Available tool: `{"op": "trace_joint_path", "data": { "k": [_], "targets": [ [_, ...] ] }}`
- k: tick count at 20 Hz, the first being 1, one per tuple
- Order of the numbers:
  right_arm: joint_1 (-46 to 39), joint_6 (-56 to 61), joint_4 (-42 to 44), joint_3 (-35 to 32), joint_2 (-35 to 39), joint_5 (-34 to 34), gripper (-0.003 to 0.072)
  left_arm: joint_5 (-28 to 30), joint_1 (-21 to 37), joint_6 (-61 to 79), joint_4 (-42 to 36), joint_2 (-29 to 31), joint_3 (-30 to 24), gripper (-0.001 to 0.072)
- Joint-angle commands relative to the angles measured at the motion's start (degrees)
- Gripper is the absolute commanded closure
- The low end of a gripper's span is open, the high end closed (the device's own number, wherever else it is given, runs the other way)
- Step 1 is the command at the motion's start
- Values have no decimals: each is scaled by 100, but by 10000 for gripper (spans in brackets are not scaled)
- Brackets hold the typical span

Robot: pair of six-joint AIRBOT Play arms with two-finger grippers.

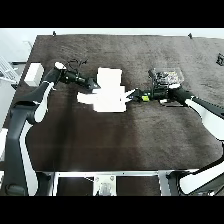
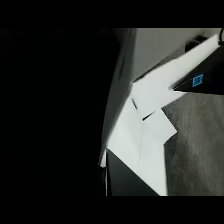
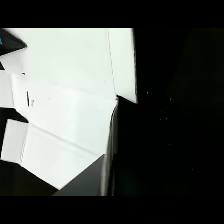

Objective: Fold the box and place the chain.

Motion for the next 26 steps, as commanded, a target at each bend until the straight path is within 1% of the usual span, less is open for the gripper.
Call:
{"op": "trace_joint_path", "data": {
  "k": [1, 3, 6, 8, 12, 14, 15, 17, 18, 19, 22, 23, 26],
  "targets": [
    [-57, -219, 52, -2, 7, -2, 300, -48, 9, 389, -9, -13, -4, 688],
    [-310, -518, 382, -2, 46, -2, 301, -127, 9, 831, -26, -13, -4, 689],
    [-929, -1023, 1237, -2, 203, 11, 301, -352, 9, 1766, -138, -13, -4, 691],
    [-1233, -1172, 1668, -2, 243, 46, 300, -337, 9, 2396, -291, 2, -63, 693],
    [-1353, -1475, 1703, -2, 240, 39, 301, -348, 9, 3410, -638, 20, -297, 694],
    [-1353, -1615, 1696, -2, 240, 39, 301, -345, 9, 4223, -1051, 92, -446, 693],
    [-1355, -1620, 1690, -2, 240, 39, 301, -422, 9, 4459, -1036, 151, -538, 694],
    [-1357, -1825, 1655, -2, 238, 39, 301, -339, 9, 4918, -1043, 291, -866, 694],
    [-1355, -1878, 1626, -9, 238, 39, 301, -188, 9, 5215, -1071, 378, -1123, 694],
    [-1353, -1921, 1631, -39, 238, 39, 301, 81, 9, 5539, -1158, 481, -1429, 694],
    [-1351, -2114, 1635, -223, 238, 37, 302, 734, 0, 6738, -1740, 922, -2444, 694],
    [-1353, -2118, 1637, -295, 238, 37, 301, 824, -2, 7012, -1773, 986, -2603, 694],
    [-1353, -2240, 1639, -411, 238, 35, 302, 846, -2, 7191, -1746, 988, -2706, 694]
  ]
}}
